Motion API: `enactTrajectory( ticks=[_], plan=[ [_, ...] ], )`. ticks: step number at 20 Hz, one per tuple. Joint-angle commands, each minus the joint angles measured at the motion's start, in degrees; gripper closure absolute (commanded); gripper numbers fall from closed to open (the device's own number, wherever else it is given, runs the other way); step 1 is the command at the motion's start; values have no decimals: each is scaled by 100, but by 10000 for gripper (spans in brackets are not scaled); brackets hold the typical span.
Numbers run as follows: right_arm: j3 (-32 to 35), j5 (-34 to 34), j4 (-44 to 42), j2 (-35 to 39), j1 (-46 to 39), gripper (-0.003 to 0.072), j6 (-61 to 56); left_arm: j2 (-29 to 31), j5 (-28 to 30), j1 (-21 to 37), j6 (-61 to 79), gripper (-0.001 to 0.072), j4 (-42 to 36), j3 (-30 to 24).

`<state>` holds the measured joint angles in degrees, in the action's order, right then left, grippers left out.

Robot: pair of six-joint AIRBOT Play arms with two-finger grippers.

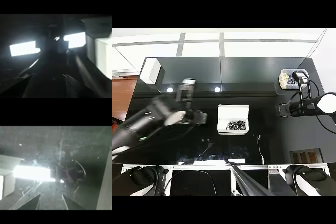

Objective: Fold the box and place the chain.

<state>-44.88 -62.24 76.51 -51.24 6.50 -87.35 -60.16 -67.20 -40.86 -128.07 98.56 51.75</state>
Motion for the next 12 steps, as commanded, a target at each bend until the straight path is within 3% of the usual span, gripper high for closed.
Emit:
enactTrajectory(
  ticks=[1, 2, 3, 4, 5, 6, 12],
  plan=[
    [2, -87, -2, 7, 4, 366, -107, 1298, 1985, 1329, 1161, 243, -2142, -1517],
    [2, -83, -2, 7, 4, 367, -153, 1408, 2186, 1784, 2850, 243, -3875, -1871],
    [2, -72, -2, 7, 4, 366, -229, 1377, 1923, 2120, 4575, 243, -5254, -2098],
    [2, -70, -2, 7, 4, 367, -280, 1287, 1523, 2367, 6013, 242, -6096, -2253],
    [2, -72, -4, 7, 4, 366, -328, 1165, 1172, 2496, 7097, 155, -6376, -2339],
    [2, -72, -4, 7, 4, 366, -369, 1027, 1082, 2490, 7713, 7, -6203, -2347],
    [2, -20, -2, 7, 4, 366, -398, 133, 1652, 2009, 11280, -1, -6109, -2347]
  ],
)
